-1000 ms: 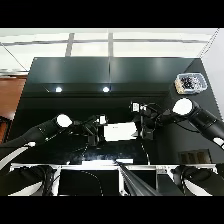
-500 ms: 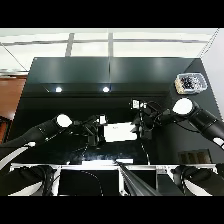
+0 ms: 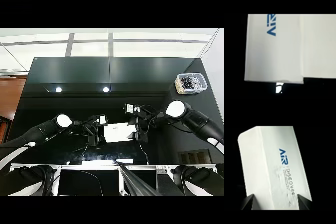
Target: Fold the box and place the chain.
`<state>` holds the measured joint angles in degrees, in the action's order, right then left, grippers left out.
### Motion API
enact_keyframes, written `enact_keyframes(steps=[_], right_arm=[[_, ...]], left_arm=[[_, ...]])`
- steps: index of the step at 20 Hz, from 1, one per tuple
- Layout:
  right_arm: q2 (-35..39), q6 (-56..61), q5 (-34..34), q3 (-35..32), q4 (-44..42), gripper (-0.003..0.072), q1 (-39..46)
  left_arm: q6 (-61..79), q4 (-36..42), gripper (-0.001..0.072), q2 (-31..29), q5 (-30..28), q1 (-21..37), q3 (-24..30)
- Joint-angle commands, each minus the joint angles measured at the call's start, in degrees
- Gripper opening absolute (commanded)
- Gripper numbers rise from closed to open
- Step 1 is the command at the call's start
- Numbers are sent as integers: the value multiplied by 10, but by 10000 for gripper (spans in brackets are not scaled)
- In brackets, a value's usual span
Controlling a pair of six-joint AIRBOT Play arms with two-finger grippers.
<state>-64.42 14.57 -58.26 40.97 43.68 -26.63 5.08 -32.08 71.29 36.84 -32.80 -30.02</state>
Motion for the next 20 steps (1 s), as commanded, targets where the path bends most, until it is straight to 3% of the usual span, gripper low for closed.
enact_keyframes(steps=[1, 10, 18, 20], right_arm=[[-6, -2, 14, 2, 30, 636, -10], [-5, 0, 22, 16, 33, 626, -10], [-5, 0, -56, 30, 30, 627, -10], [-6, 0, -40, 27, 38, 627, -16]], left_arm=[[0, 0, 362, 0, 0, 0, 0], [0, 0, 362, 0, 0, 0, 0], [0, 0, 362, 0, 0, 0, 0], [0, 0, 362, 0, 0, 0, 0]])
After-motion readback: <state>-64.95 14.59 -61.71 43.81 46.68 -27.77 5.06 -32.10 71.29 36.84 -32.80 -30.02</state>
